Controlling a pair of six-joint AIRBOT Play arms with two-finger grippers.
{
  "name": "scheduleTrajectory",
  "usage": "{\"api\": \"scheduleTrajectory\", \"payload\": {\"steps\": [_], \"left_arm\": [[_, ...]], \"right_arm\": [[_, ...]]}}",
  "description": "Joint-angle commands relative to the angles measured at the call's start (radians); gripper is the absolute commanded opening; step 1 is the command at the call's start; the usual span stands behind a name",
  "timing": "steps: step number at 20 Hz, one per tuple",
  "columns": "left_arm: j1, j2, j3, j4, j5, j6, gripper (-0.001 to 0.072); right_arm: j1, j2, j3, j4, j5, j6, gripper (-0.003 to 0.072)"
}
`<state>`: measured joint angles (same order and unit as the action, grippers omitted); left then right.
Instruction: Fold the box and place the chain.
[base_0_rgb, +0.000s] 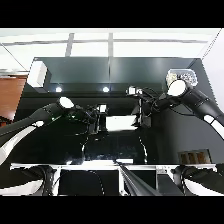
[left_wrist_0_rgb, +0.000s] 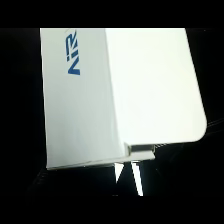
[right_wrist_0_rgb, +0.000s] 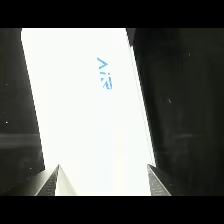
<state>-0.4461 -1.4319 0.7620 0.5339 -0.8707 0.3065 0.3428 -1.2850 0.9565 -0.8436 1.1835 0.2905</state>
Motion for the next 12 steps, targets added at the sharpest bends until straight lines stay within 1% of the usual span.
{"api": "scheduleTrajectory", "payload": {"steps": [1,2,3,4,7,8,9,12], "left_arm": [[0.0,0.0,0.001,0.0,-0.002,0.0,0.0467],[0.0,0.0,0.001,0.0,-0.002,0.0,0.0467],[0.0,0.0,0.001,0.0,-0.002,0.0,0.0466],[0.0,0.0,0.001,0.0,-0.002,0.0,0.0467],[0.0,0.0,0.001,0.0,-0.002,0.0,0.0467],[0.0,0.0,0.001,0.0,-0.003,0.0,0.0467],[0.0,0.0,0.001,0.0,-0.005,0.0,0.0467],[0.0,0.0,0.001,0.0,-0.004,0.0,0.0466]], "right_arm": [[0.016,-0.001,0.0,-0.005,-0.037,-0.022,0.0621],[0.016,-0.002,-0.005,-0.002,-0.039,-0.022,0.062],[0.016,-0.002,-0.009,-0.002,-0.04,-0.022,0.0558],[0.016,-0.002,-0.01,-0.001,-0.04,-0.018,0.0479],[0.021,-0.002,-0.01,0.002,-0.035,0.061,0.0474],[0.021,-0.002,-0.01,-0.002,-0.018,0.088,0.029],[0.021,-0.002,-0.01,-0.011,-0.007,0.097,0.0245],[0.021,-0.002,-0.01,-0.015,0.001,0.098,0.0245]]}}
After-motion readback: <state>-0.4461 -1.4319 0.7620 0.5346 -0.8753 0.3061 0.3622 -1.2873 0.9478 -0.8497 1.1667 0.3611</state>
